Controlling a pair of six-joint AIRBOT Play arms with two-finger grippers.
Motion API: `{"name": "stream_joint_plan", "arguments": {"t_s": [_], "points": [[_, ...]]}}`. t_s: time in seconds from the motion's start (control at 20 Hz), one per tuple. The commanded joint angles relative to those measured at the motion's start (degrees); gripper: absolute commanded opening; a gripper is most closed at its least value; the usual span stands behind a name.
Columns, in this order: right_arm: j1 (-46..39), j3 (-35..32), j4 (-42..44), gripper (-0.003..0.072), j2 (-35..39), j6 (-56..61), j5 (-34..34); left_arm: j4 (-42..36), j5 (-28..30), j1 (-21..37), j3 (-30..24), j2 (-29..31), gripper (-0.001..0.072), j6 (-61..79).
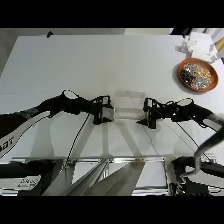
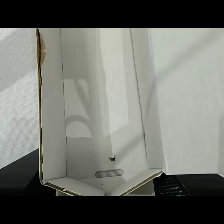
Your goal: Fold the box and place the chain.
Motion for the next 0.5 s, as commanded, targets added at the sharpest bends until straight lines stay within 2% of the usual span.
{"name": "stream_joint_plan", "arguments": {"t_s": [0.0, 0.45], "points": [[0.02, 0.02, 0.02, 0.0415, 0.04, 0.02, 0.02, 0.13, -0.55, -0.79, 2.14, -1.79, 0.0701, -0.15], [0.02, 0.00, 0.02, 0.0415, 0.04, 0.02, 0.02, 2.54, -2.64, -2.12, 2.49, -2.01, 0.0700, 0.59]]}}
